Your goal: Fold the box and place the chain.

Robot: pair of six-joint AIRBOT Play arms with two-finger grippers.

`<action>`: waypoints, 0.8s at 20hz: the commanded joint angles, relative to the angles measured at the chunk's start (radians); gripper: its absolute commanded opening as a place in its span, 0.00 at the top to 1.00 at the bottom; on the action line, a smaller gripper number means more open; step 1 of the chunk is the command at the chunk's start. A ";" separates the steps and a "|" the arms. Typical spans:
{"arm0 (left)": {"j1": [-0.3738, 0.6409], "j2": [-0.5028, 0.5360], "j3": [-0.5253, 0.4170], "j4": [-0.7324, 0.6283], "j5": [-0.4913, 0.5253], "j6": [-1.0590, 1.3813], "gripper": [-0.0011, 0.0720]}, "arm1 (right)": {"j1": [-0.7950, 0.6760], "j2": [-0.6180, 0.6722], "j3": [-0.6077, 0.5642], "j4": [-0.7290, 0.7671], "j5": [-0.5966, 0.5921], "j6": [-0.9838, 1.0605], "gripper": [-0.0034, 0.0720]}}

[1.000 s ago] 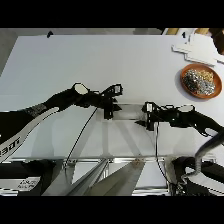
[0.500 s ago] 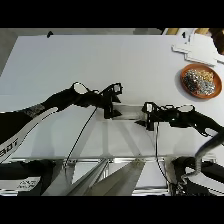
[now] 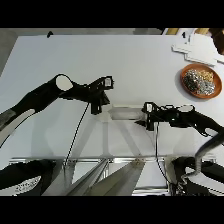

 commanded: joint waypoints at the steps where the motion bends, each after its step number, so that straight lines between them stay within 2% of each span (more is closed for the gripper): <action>1: -0.040 0.105 0.001 0.137 -0.137 -0.148 0.98 | -0.001 0.000 0.000 0.001 0.001 0.001 0.51; 3: -0.103 0.115 0.001 0.144 -0.185 -0.201 0.98 | -0.001 0.000 0.000 0.001 0.001 0.001 0.51; 5: -0.164 0.103 0.000 0.133 -0.180 -0.229 0.98 | -0.001 0.000 0.000 0.001 0.001 0.001 0.51; 6: -0.188 0.095 0.000 0.122 -0.142 -0.222 0.98 | -0.001 0.000 0.000 0.001 0.000 0.001 0.51; 9: -0.233 0.066 0.001 0.055 0.123 -0.192 0.98 | -0.001 0.000 0.000 0.001 0.000 0.001 0.51; 13: -0.208 -0.061 0.002 -0.156 0.388 -0.108 0.98 | -0.001 0.000 0.000 0.001 0.000 0.001 0.51; 14: -0.192 -0.104 0.007 -0.210 0.422 -0.108 0.98 | -0.001 0.000 0.000 0.000 0.001 0.001 0.51; 16: -0.167 -0.176 0.022 -0.270 0.415 -0.113 0.98 | -0.001 0.000 0.000 0.001 0.001 0.001 0.51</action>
